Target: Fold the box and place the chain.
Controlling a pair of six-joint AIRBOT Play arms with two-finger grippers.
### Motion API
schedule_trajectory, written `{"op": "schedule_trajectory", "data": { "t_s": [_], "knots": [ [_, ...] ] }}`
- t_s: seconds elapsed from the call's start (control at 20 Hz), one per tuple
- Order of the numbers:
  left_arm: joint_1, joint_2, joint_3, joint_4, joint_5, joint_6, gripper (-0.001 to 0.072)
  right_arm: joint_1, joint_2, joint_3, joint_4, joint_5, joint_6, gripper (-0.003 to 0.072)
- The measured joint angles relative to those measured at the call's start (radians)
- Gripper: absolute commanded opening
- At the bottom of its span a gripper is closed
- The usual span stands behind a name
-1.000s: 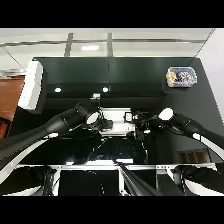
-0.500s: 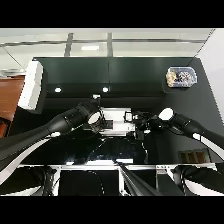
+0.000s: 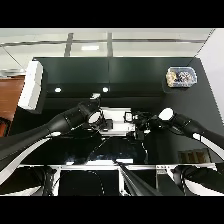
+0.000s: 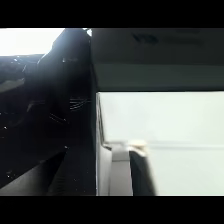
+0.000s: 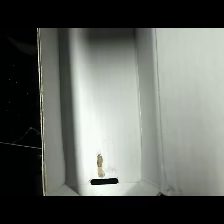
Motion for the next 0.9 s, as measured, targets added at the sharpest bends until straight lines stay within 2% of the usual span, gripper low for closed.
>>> {"op": "schedule_trajectory", "data": {
  "t_s": [0.1,0.15,0.3,0.6,0.65,0.7,0.9],
  "knots": [
    [0.001,-0.015,0.014,0.005,-0.005,0.000,0.0443,0.000,0.000,0.000,0.000,0.001,0.000,0.0473],
    [0.001,-0.026,0.024,0.006,-0.011,0.000,0.0416,0.000,0.000,0.000,0.000,0.001,0.000,0.0473],
    [0.001,-0.050,0.055,0.008,-0.028,-0.001,0.0035,0.000,0.000,0.000,0.000,0.002,0.000,0.0473],
    [0.002,-0.063,0.076,0.010,-0.046,0.006,0.0027,0.000,0.000,0.000,0.001,0.002,0.001,0.0475],
    [0.002,-0.064,0.077,0.010,-0.047,0.011,0.0027,0.000,0.000,0.000,0.001,0.002,0.001,0.0531],
    [0.002,-0.064,0.078,0.009,-0.047,0.016,0.0027,0.000,0.000,0.000,0.000,0.003,0.001,0.0701],
    [0.002,-0.065,0.079,0.005,-0.046,0.027,0.0027,-0.002,0.011,0.000,-0.016,-0.003,0.023,0.0706]
  ]
}}
